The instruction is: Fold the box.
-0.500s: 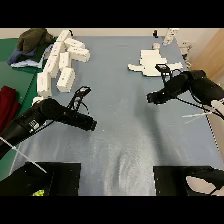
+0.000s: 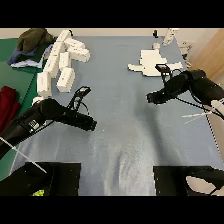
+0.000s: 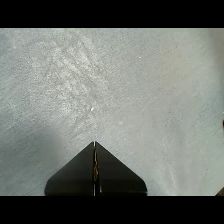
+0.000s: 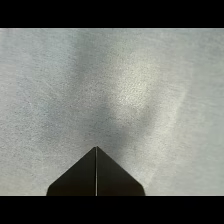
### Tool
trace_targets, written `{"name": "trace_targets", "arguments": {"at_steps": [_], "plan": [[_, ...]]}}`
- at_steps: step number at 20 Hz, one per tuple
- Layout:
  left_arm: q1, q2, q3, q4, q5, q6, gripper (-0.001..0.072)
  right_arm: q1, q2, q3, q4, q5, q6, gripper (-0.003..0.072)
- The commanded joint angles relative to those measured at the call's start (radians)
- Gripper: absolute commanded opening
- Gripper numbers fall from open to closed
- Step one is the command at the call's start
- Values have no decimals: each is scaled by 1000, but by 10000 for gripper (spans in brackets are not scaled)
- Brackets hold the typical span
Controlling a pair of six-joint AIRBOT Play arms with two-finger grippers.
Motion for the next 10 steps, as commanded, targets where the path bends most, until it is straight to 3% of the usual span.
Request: {"name": "trace_targets", "arguments": {"at_steps": [1, 4, 7, 9, 10], "plan": [[0, -1, 0, 0, 0, 0, 15, 0, 0, 1, 1, 1, 0, 5], [0, -1, 0, 0, 0, 0, 15, 0, 0, 1, 52, 3, 3, 5], [0, -1, 0, 0, 0, 0, 15, -1, -10, 4, 230, 59, 47, 6], [0, -1, 0, 0, 0, 0, 14, -23, -50, 71, 191, 71, 105, 7], [0, -1, 0, 0, 0, 0, 15, -53, -88, 134, 143, 61, 131, 42]]}}
